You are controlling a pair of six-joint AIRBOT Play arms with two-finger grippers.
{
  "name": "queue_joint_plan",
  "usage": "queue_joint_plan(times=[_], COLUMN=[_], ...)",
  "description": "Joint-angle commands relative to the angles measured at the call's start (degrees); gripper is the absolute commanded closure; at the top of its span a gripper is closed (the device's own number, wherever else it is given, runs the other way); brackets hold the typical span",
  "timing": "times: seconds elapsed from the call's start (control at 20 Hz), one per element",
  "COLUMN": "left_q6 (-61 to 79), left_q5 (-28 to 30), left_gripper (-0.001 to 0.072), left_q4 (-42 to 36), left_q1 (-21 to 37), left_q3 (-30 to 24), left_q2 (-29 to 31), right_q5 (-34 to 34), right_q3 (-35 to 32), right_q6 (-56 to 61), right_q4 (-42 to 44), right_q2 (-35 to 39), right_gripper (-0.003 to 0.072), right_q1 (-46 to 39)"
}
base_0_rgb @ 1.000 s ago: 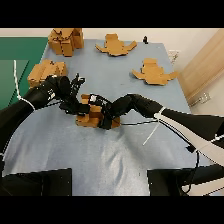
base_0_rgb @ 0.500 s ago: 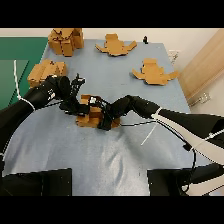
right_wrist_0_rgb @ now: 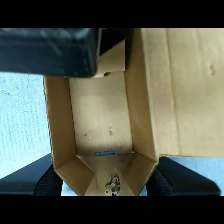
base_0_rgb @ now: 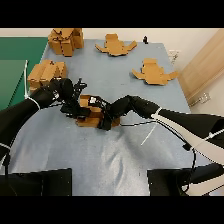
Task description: Fold the box.
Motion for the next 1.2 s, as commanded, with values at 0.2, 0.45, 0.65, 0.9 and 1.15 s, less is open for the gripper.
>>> queue_joint_plan(times=[0.2,0.45,0.65,0.9,1.15], left_q6=[-0.3,-2.8,-4.4,-6.7,-6.6], left_q5=[0.1,-1.3,-2.1,-1.8,-0.7], left_gripper=[0.0696,0.0249,0.0230,0.0232,0.0357], left_q4=[-2.3,-1.9,-1.6,2.2,2.2], left_q1=[-0.2,-0.9,-1.1,-1.1,-1.1], left_q3=[0.0,0.0,0.1,0.0,0.2], left_q2=[-1.0,-1.0,-1.0,-1.0,-3.0], right_q5=[0.0,0.0,0.0,0.0,0.0], right_q3=[0.0,0.0,0.0,0.0,0.0], right_q6=[0.0,0.0,0.0,0.0,0.0], right_q4=[0.0,0.0,0.0,0.0,0.0], right_q2=[0.0,0.0,0.0,0.0,0.0], right_gripper=[-0.0032,-0.0032,-0.0031,-0.0014,-0.0014], right_q1=[0.0,0.0,0.0,0.0,0.0])
